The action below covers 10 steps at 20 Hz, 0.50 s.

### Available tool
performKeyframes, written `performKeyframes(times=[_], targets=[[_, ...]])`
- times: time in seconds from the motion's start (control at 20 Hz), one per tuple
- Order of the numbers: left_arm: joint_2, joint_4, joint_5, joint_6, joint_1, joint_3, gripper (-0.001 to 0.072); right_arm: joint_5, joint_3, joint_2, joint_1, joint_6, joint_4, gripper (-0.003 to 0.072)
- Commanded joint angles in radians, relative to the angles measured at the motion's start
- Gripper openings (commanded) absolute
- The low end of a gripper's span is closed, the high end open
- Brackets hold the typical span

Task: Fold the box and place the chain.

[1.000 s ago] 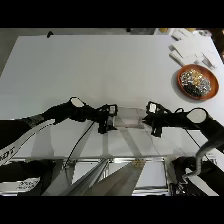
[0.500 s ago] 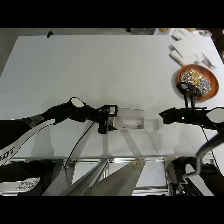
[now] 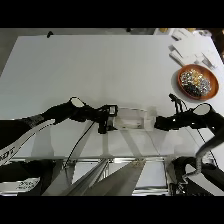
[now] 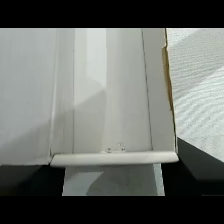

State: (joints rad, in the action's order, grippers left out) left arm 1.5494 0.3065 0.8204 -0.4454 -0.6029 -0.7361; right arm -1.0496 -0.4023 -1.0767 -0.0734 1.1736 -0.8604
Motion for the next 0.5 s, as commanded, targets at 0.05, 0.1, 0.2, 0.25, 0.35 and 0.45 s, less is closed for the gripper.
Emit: performKeyframes(times=[0.05, 0.1, 0.2, 0.25, 0.35, 0.45], targets=[[0.000, 0.000, 0.000, 0.000, 0.001, -0.001, 0.0141, -0.026, 0.003, -0.005, 0.035, -0.059, 0.145, 0.0038], [0.000, 0.000, 0.000, 0.000, 0.001, -0.001, 0.0141, -0.033, 0.003, 0.016, 0.035, -0.059, 0.158, 0.0097], [0.000, 0.000, 0.000, 0.000, 0.001, -0.001, 0.0141, -0.040, 0.003, 0.072, 0.035, -0.056, 0.159, 0.0127], [0.000, 0.000, 0.000, 0.000, 0.001, -0.001, 0.0141, -0.040, 0.003, 0.100, 0.035, -0.056, 0.164, 0.0155], [0.000, 0.000, 0.000, 0.000, 0.001, -0.001, 0.0141, -0.056, 0.003, 0.132, 0.035, -0.057, 0.223, 0.0208], [-0.001, 0.000, 0.000, 0.000, 0.001, -0.001, 0.0141, -0.069, 0.003, 0.134, 0.035, -0.059, 0.252, 0.0252]])
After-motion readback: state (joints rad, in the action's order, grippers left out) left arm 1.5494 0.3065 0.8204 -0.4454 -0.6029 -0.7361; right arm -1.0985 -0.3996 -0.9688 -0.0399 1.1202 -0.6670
